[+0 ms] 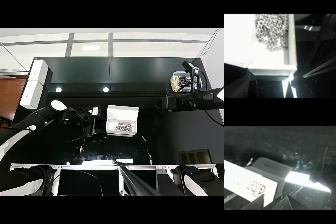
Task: Fold the box and place the chain.
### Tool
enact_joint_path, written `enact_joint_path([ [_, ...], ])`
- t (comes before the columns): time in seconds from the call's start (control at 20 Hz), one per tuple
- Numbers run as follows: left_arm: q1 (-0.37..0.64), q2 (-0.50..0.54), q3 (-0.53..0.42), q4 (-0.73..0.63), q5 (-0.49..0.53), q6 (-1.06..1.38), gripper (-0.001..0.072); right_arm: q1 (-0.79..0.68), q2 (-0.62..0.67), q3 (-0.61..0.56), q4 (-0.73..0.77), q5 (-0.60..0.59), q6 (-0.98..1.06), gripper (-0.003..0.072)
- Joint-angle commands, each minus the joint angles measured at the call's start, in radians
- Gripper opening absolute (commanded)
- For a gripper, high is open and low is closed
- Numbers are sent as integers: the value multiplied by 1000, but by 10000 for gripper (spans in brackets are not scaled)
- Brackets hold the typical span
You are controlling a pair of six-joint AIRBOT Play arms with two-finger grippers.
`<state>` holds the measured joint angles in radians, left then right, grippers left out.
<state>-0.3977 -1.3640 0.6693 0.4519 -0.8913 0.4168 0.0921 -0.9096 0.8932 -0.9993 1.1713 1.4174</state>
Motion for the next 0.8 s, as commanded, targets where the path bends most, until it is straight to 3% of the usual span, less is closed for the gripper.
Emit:
enact_joint_path([
  [0.0,-24,-14,16,10,53,-47,707,0,0,1,0,-9,0,335],
  [0.55,-82,-32,38,62,46,-47,678,0,0,1,-1,-9,-1,336],
  [0.6,-82,-32,38,62,47,-47,629,0,0,1,-4,-9,-1,335],
  [0.65,-82,-32,38,61,47,-47,469,0,0,1,-7,-9,-1,335],
  [0.7,-82,-32,38,61,47,-47,381,-1,0,1,-9,-9,-1,336],
  [0.75,-82,-32,38,61,47,-47,383,0,0,1,-15,-9,-2,341],
])
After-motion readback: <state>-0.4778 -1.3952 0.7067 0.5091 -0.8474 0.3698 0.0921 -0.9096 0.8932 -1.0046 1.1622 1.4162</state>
